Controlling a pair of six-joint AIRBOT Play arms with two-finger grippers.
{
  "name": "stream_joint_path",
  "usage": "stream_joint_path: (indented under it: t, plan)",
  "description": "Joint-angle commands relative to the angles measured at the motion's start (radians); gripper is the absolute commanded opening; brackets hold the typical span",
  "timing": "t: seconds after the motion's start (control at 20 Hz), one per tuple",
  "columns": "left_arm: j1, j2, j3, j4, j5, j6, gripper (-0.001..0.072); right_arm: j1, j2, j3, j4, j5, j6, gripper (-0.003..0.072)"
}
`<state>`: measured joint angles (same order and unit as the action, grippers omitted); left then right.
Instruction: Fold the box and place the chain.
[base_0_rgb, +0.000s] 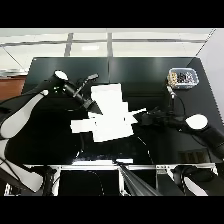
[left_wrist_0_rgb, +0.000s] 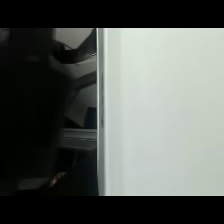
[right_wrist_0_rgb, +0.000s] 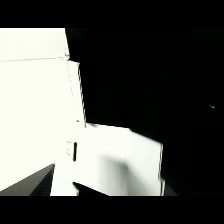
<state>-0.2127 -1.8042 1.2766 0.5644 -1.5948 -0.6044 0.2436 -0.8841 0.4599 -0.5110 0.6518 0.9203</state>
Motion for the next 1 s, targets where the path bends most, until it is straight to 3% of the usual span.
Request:
stream_joint_path:
  t: [0.0,0.1,0.2,0.35,0.5,0.6,0.8,0.95]
  plan:
    - [0.002,0.171,-0.190,-0.109,0.138,0.109,0.0020,-0.130,0.002,0.121,-0.234,0.371,-0.001,0.0691]
    - [-0.019,0.321,-0.404,-0.217,0.341,0.305,0.0023,-0.198,0.002,0.161,-0.305,0.473,-0.010,0.0691]
    - [-0.050,0.406,-0.513,-0.188,0.410,0.531,0.0022,-0.212,0.002,0.161,-0.351,0.463,-0.105,0.0691]
    - [-0.101,0.424,-0.526,-0.035,0.454,0.758,0.0021,-0.192,0.002,0.161,-0.399,0.450,-0.336,0.0691]
    - [-0.165,0.424,-0.525,0.013,0.693,0.772,0.0023,-0.135,0.001,0.148,-0.399,0.373,-0.516,0.0691]
    - [-0.194,0.423,-0.525,0.031,0.785,0.817,0.0023,-0.074,-0.005,0.143,-0.400,0.336,-0.636,0.0691]
    - [-0.192,0.386,-0.525,0.031,0.808,0.818,0.0025,0.045,-0.056,0.143,-0.403,0.234,-0.684,0.0691]
    - [-0.192,0.380,-0.524,0.030,0.806,0.818,0.0025,0.124,-0.122,0.143,-0.404,0.221,-0.717,0.0691]
